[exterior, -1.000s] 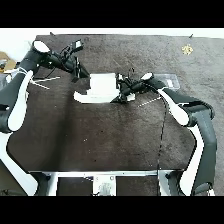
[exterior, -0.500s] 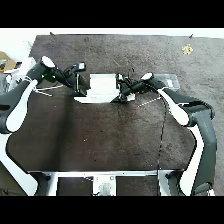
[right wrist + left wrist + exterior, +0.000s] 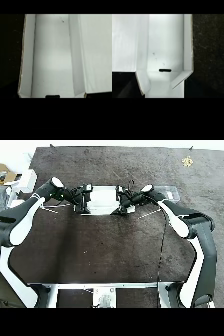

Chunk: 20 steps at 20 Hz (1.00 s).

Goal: Fold the box and place the chain.

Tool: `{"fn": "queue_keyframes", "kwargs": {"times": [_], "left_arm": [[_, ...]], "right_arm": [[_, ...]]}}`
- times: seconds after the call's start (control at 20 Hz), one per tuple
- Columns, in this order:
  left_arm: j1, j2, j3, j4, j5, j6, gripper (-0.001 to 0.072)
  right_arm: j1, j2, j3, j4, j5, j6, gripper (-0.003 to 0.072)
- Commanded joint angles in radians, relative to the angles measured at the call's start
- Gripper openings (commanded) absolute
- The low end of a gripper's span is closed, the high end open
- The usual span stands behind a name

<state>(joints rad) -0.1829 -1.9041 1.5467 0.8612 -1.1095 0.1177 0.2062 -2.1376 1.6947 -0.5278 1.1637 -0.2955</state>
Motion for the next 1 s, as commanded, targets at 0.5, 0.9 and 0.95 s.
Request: {"fn": "queue_keyframes", "kwargs": {"times": [0.5,0.9,0.95], "left_arm": [[-0.005,0.000,-0.003,0.049,0.000,-0.065,0.0464],[-0.005,0.000,-0.003,0.011,-0.031,-0.076,0.0282],[-0.005,0.000,-0.003,-0.010,-0.031,-0.076,0.0282]], "right_arm": [[0.000,-0.001,0.000,0.000,0.000,0.000,0.0378],[0.000,-0.001,0.000,0.000,0.000,0.000,0.0378],[0.000,-0.001,0.000,0.000,0.000,0.000,0.0378]]}}
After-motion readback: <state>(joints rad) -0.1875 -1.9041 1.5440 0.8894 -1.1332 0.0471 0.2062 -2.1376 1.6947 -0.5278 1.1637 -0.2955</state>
